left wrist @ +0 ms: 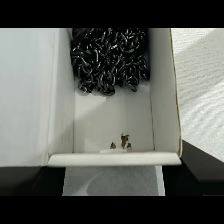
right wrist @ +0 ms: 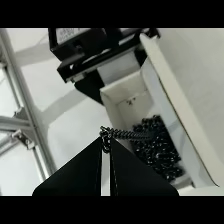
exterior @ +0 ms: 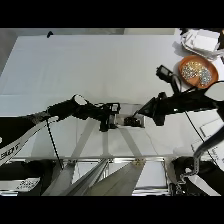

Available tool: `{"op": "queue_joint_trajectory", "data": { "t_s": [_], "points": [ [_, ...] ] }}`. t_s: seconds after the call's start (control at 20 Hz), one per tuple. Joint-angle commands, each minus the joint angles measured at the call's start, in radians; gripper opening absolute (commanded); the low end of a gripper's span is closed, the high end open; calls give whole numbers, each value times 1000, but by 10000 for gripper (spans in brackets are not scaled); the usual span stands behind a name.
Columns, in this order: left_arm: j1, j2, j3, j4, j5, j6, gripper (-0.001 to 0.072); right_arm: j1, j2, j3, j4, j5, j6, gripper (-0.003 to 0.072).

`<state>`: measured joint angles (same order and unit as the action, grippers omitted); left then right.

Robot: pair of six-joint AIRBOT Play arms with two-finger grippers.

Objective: Fold the box and place the chain.

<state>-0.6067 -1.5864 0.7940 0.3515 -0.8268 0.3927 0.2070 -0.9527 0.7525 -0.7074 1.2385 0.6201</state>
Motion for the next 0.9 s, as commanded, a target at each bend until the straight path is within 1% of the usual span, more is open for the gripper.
{"op": "queue_joint_trajectory", "data": {
  "t_s": [0.0,0.05,0.1,0.15,0.3,0.4,0.5,0.6,0.7,0.75,0.8,0.85],
  "points": [
    [1,0,1,0,0,0,332,83,-101,-31,-31,-59,2,59],
    [0,0,1,0,0,0,332,107,-114,-31,-40,-89,8,68],
    [1,0,1,0,0,0,332,125,-122,-31,-46,-126,18,155],
    [0,0,1,0,0,0,332,134,-125,-31,-49,-163,42,217],
    [0,0,1,0,0,0,332,135,-124,-31,-66,-237,108,219],
    [0,0,1,0,0,0,332,135,-120,-23,-71,-248,113,217],
    [0,0,1,0,0,0,332,134,-99,21,-70,-246,113,217],
    [0,0,1,0,0,0,332,127,-77,98,-75,-263,113,217],
    [0,0,1,0,0,0,332,83,-74,163,-91,-295,114,217],
    [1,0,1,0,0,0,332,44,-74,173,-92,-321,118,215],
    [0,0,1,0,0,0,332,6,-76,173,-95,-331,125,176],
    [0,0,1,0,0,0,332,-36,-85,173,-105,-323,139,157]
  ]
}}
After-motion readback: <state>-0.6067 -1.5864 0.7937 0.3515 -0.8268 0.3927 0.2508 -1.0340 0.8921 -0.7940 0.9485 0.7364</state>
